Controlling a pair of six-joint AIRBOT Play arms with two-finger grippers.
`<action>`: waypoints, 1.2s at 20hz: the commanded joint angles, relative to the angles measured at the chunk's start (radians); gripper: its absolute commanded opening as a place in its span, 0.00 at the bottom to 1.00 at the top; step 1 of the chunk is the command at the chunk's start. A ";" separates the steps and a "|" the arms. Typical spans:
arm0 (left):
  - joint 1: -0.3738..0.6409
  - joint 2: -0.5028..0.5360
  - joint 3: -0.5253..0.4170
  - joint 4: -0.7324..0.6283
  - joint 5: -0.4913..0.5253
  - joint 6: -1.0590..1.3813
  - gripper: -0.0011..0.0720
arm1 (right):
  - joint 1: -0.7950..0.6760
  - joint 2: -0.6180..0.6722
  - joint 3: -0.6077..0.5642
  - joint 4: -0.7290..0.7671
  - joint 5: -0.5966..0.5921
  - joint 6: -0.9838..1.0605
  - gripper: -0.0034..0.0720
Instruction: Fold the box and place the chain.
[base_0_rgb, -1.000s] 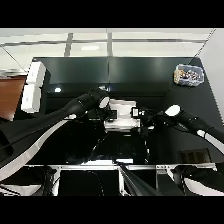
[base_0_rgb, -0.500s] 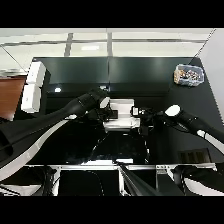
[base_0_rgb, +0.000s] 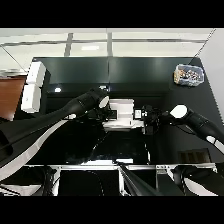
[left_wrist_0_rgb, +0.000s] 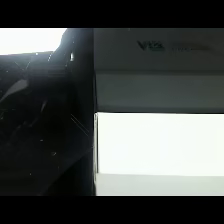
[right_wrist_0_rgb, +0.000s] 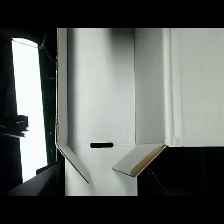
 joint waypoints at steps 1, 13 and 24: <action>0.000 0.000 0.000 0.000 -0.006 0.003 0.06 | 0.001 0.012 0.001 0.042 0.009 -0.027 0.54; 0.001 0.000 0.000 0.000 -0.003 0.003 0.06 | 0.080 -0.092 0.001 0.290 -0.103 -0.011 0.35; 0.002 0.000 0.000 0.000 -0.002 0.003 0.06 | 0.079 -0.086 0.001 0.263 -0.092 0.243 0.07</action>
